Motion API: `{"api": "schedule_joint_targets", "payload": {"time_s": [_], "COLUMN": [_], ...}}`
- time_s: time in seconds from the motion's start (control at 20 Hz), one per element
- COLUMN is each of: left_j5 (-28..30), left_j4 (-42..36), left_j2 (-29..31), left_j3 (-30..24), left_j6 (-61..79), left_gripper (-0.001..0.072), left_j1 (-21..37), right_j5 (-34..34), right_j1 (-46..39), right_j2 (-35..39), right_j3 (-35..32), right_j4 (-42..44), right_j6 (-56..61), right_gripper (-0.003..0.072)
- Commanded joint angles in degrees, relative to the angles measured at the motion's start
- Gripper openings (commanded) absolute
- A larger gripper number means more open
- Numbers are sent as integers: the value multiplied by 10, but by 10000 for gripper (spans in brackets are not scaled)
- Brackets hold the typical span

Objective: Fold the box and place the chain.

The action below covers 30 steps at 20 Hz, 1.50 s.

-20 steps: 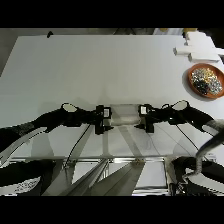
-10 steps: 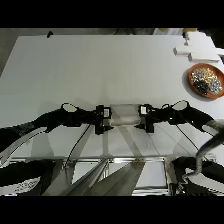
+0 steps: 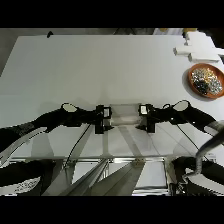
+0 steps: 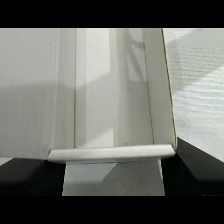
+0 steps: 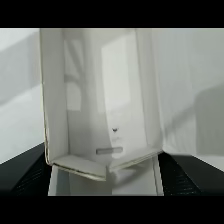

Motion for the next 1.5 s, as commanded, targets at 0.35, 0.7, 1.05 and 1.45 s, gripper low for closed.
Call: {"api": "schedule_joint_targets", "payload": {"time_s": [0.35,0.7,1.05,1.45], "left_j5": [0,0,0,0], "left_j4": [2,2,2,2], "left_j2": [0,0,0,0], "left_j3": [0,0,0,0], "left_j6": [0,0,0,0], "left_gripper": [209,209,209,209], "left_j1": [0,0,0,0], "right_j5": [84,23,-279,-216], "right_j1": [0,0,54,66], "right_j2": [192,212,70,85], "right_j3": [0,0,0,1], "right_j4": [-238,54,187,130], "right_j6": [268,269,322,340], "right_gripper": [514,17,17,17]}}
